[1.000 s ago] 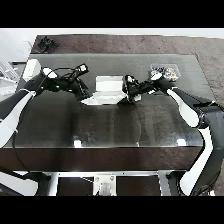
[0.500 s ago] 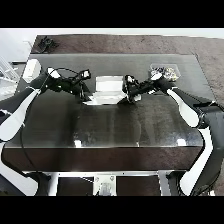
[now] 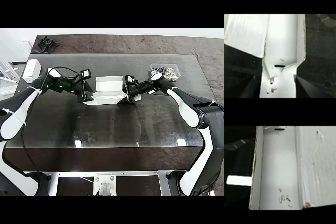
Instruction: Fold the box and place the chain.
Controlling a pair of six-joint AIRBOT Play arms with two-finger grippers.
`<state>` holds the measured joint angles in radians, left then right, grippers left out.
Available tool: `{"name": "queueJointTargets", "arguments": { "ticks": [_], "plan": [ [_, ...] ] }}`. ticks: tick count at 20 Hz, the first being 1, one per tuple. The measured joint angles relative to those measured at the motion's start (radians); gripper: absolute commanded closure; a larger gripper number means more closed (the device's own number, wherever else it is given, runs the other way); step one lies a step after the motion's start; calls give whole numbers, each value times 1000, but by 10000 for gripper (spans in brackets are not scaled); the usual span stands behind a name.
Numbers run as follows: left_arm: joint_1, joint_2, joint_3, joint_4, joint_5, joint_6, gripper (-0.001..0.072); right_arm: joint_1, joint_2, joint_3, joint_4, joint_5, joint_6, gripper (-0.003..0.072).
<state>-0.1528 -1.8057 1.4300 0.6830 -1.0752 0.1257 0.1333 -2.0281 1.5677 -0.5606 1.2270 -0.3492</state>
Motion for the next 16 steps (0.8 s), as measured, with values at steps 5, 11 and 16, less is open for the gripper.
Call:
{"name": "queueJointTargets", "arguments": {
  "ticks": [5,11,16],
  "plan": [
    [0,0,0,-4,-13,3,183,0,0,0,0,0,0,117],
    [-3,0,0,9,-36,-15,183,0,0,0,0,0,0,117],
    [-8,0,0,16,-55,-19,360,0,0,0,0,0,0,117]
  ]
}}
